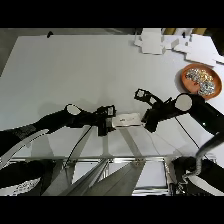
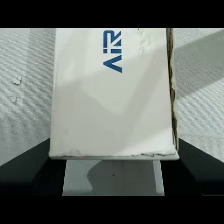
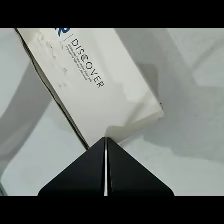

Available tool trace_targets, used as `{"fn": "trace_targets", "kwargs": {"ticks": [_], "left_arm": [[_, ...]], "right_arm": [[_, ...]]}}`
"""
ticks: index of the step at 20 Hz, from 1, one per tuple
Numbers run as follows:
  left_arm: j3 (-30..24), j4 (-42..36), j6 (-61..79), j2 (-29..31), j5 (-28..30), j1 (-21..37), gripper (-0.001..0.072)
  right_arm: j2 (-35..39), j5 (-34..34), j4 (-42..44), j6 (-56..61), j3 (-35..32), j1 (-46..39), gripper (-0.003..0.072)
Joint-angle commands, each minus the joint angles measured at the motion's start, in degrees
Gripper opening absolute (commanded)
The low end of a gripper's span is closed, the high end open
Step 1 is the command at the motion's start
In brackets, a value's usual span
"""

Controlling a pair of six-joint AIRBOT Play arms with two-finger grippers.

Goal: Fold the box and place the chain.

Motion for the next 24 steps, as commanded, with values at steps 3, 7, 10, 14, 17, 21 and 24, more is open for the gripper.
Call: {"fn": "trace_targets", "kwargs": {"ticks": [3,7,10,14,17,21,24], "left_arm": [[0.00,-0.04,-0.22,0.04,-0.11,0.00,0.0170],[0.00,-0.04,-0.22,0.04,-0.09,0.00,0.0170],[0.00,-0.04,-0.22,0.04,-0.11,0.00,0.0170],[0.00,-0.04,-0.22,0.04,-0.09,0.00,0.0170],[0.00,-0.04,-0.22,0.04,-0.11,-0.02,0.0170],[0.00,-0.04,-0.22,0.04,-0.13,0.00,0.0170],[0.00,-0.07,-0.24,0.04,-0.13,0.00,0.0170]], "right_arm": [[-0.33,-0.55,-1.40,-0.02,-0.70,-0.04,0.0017],[1.55,-0.28,-1.68,1.75,-0.15,-0.04,0.0017],[5.64,-0.57,-5.29,5.01,1.77,-0.04,0.0017],[9.68,-0.74,-24.44,15.78,2.25,-0.04,0.0016],[9.03,0.52,-29.40,26.23,1.90,-5.49,0.0016],[8.59,2.05,-29.31,37.22,-0.61,-17.29,0.0018],[8.63,8.50,-29.33,37.68,-0.68,-21.62,0.0018]]}}
